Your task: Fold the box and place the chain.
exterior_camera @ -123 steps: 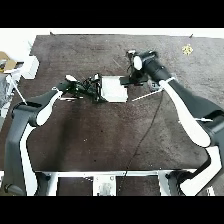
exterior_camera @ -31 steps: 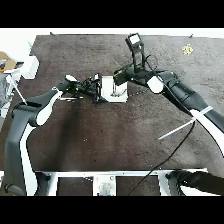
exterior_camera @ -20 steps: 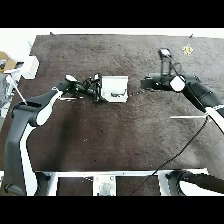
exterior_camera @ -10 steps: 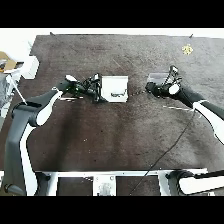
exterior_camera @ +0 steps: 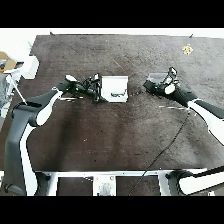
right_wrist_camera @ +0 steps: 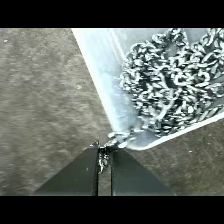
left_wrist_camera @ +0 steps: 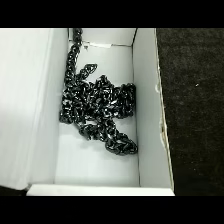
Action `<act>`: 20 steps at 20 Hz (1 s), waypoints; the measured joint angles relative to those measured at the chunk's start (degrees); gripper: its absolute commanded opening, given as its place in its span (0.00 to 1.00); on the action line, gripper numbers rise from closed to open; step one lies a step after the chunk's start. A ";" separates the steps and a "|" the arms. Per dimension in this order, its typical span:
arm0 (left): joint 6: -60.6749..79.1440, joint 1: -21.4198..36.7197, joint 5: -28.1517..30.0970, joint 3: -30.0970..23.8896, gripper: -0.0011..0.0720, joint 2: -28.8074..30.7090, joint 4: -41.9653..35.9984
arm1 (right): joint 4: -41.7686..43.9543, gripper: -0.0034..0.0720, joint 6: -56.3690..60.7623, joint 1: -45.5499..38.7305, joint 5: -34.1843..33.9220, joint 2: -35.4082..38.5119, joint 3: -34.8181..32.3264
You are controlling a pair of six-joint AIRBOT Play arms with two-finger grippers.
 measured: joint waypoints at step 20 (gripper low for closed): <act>0.02 0.00 0.00 0.00 0.65 0.00 0.00 | -3.19 0.05 -9.92 25.18 -1.20 23.28 6.93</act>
